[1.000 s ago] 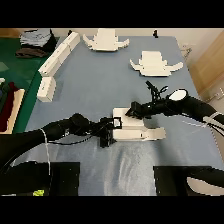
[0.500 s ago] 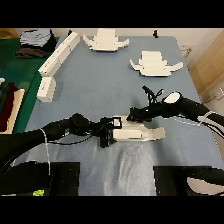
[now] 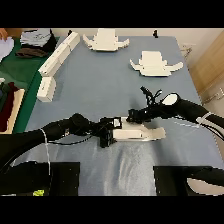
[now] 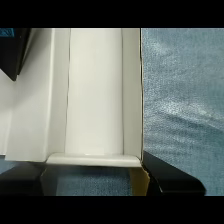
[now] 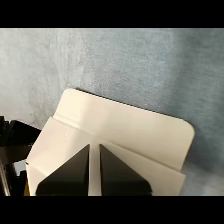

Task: Fold the box.

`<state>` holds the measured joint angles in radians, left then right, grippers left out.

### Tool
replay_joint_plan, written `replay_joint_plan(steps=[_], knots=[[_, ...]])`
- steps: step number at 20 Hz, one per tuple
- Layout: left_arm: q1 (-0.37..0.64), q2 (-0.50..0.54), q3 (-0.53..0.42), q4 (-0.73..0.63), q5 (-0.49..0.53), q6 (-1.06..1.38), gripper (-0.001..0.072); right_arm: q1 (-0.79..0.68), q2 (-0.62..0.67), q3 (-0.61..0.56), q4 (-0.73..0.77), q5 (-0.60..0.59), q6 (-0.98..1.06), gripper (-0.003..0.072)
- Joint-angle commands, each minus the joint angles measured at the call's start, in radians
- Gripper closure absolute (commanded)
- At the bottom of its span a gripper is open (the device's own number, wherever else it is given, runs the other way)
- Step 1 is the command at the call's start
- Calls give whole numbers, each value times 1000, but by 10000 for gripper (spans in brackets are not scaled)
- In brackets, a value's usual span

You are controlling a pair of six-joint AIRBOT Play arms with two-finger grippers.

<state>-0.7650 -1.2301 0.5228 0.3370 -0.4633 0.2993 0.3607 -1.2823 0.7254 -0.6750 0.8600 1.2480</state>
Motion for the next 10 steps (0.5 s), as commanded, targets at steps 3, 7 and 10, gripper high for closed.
replay_joint_plan(steps=[3, 7, 10], knots=[[0, 0, 0, 0, 0, -1, 194, 0, 128, 53, -11, 19, 0, 587], [0, 0, 0, 0, 0, -1, 194, 0, 308, 74, -168, 26, 60, 587], [0, 0, 0, 0, 0, -1, 194, 1, 413, 72, -338, 167, 74, 587]])
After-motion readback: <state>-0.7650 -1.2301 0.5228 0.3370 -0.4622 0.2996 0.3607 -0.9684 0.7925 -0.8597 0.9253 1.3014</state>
